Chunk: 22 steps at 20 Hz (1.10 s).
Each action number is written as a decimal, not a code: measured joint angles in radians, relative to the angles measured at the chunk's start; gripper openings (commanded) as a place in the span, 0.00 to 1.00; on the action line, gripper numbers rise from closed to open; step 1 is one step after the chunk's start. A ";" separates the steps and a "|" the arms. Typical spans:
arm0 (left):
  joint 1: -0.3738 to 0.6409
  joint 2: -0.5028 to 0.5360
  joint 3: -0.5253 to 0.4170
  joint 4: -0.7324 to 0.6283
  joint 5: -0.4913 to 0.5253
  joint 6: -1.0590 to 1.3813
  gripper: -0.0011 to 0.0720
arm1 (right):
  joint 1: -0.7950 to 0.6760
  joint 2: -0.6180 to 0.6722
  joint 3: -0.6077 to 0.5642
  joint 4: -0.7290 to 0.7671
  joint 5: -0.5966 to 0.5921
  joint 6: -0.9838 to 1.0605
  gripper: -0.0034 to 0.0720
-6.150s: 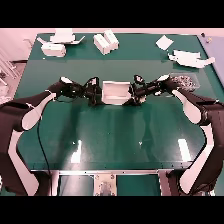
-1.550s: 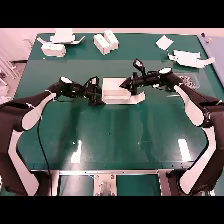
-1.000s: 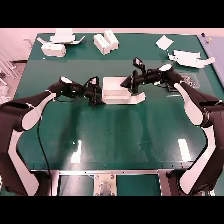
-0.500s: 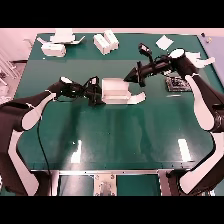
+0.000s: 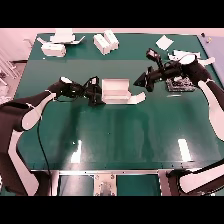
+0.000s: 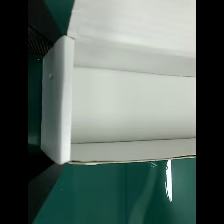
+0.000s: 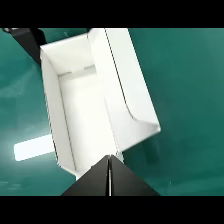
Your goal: Fold the box and place the chain.
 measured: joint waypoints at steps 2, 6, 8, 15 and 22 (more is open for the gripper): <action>0.000 0.000 0.000 0.000 0.000 0.000 0.72 | -0.003 0.029 -0.096 -0.003 -0.086 -0.036 0.58; 0.000 0.000 0.000 0.000 0.000 0.000 0.72 | -0.005 0.050 -0.209 -0.001 -0.159 -0.102 0.63; 0.000 0.000 0.000 0.000 0.000 0.000 0.72 | -0.005 0.054 -0.235 -0.001 -0.177 -0.138 0.63; 0.000 0.000 0.000 0.000 0.000 0.000 0.72 | -0.002 0.040 -0.264 0.021 -0.194 -0.267 0.58; 0.000 0.000 0.000 0.000 0.000 0.000 0.72 | 0.020 0.005 -0.266 0.078 -0.196 -0.355 0.55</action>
